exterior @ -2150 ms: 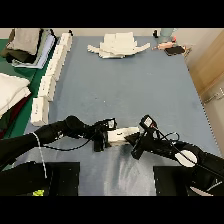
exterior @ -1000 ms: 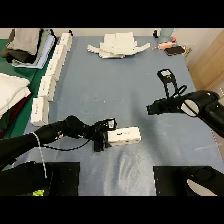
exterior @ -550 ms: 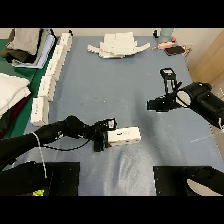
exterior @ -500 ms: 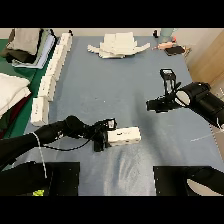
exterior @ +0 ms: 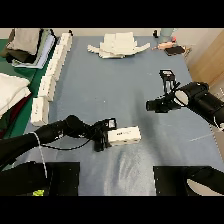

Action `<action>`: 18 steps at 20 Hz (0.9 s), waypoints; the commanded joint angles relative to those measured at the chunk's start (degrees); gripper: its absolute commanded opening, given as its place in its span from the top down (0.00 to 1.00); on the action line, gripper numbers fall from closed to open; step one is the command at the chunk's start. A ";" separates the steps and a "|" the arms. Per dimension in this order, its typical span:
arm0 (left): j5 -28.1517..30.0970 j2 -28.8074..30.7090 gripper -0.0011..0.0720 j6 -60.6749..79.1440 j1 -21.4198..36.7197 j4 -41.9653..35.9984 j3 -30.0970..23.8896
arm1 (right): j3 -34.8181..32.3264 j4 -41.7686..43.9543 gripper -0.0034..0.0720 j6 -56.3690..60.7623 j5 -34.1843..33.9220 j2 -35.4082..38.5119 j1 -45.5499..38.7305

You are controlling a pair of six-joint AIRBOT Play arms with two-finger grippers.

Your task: Fold the box.

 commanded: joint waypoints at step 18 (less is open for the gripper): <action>1.36 0.39 0.14 -0.37 1.95 2.58 1.51 | 0.04 -0.09 0.95 0.04 0.02 -0.02 -0.04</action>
